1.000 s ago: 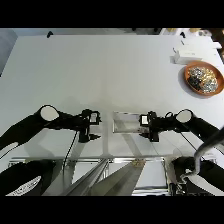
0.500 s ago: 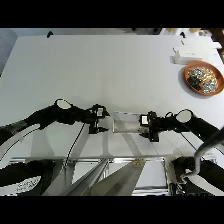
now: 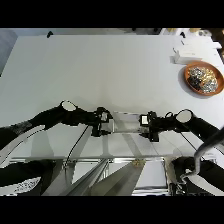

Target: Fold the box and place the chain.

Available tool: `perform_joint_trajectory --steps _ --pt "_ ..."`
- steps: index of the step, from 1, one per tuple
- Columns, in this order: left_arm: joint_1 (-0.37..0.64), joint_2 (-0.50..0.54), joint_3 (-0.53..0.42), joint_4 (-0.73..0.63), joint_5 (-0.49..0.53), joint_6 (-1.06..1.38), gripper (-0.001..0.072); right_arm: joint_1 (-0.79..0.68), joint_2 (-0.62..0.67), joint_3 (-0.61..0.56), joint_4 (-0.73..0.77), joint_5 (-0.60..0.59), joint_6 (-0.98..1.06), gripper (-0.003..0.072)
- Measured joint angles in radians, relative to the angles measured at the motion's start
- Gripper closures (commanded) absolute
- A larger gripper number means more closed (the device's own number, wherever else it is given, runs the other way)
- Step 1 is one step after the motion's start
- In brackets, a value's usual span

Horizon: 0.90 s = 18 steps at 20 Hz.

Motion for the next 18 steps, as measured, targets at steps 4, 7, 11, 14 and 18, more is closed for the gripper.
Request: perform_joint_trajectory --steps 4,7,11,14,18 --pt "-0.024 0.000 0.000 -0.023 0.006 0.002 0.0007 0.000 0.000 0.000 0.000 0.000 0.000 0.0280" --pt "-0.039 0.000 0.000 -0.049 0.016 0.002 0.0009 0.000 0.000 0.000 0.000 0.000 0.000 0.0280" --pt "-0.051 -0.006 0.000 -0.071 0.033 0.002 0.0016 0.000 0.000 0.000 0.000 0.000 0.000 0.0280" --pt "-0.060 -0.014 0.000 -0.077 0.046 -0.001 0.0170 0.000 0.000 0.000 0.000 -0.001 0.000 0.0280" --pt "-0.067 -0.017 0.000 -0.079 0.052 -0.005 0.0500 0.000 0.000 0.000 0.000 0.000 0.000 0.0280"
